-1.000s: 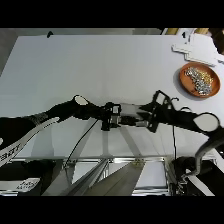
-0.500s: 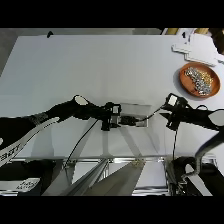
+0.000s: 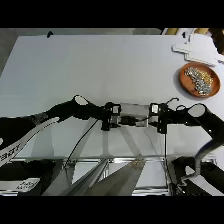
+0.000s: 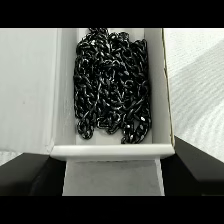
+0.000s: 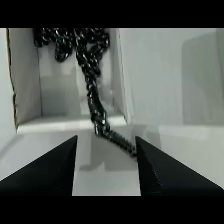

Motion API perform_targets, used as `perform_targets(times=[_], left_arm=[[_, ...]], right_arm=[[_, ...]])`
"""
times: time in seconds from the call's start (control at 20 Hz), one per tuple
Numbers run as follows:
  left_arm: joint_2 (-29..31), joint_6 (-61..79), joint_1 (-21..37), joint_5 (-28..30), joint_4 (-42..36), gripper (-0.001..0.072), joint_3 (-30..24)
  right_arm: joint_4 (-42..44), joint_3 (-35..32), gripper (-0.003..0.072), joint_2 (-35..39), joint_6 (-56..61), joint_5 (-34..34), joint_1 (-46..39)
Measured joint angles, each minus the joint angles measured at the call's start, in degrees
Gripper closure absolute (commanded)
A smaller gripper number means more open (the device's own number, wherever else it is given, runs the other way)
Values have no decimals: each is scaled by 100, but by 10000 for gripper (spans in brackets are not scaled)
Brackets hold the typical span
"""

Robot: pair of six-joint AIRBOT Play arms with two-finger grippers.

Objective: Fold the box and place the chain.

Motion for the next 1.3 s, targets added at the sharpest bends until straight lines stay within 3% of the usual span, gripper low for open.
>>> perform_targets(times=[0.15, 0.45, 0.7, 0.95, 1.1, 1.3], left_arm=[[0, 0, 0, 2, 0, 560, 0], [0, 2, 0, 2, 2, 560, 0], [0, 2, 0, 2, 2, 560, 0], [0, 2, 0, 0, 2, 560, 0], [0, 2, 0, 0, 2, 560, 0], [0, 2, 0, 0, 2, 560, 0]], right_arm=[[142, 0, 667, -125, -103, -146, 83], [-820, 0, 668, 37, 728, 166, 129], [-1401, -2, 668, 1062, 1604, 516, 131], [387, -2, 667, 2085, 1779, 791, 142], [1486, -2, 667, 2277, 1561, 822, 363], [2129, -2, 667, 2216, 1296, 328, 977]])
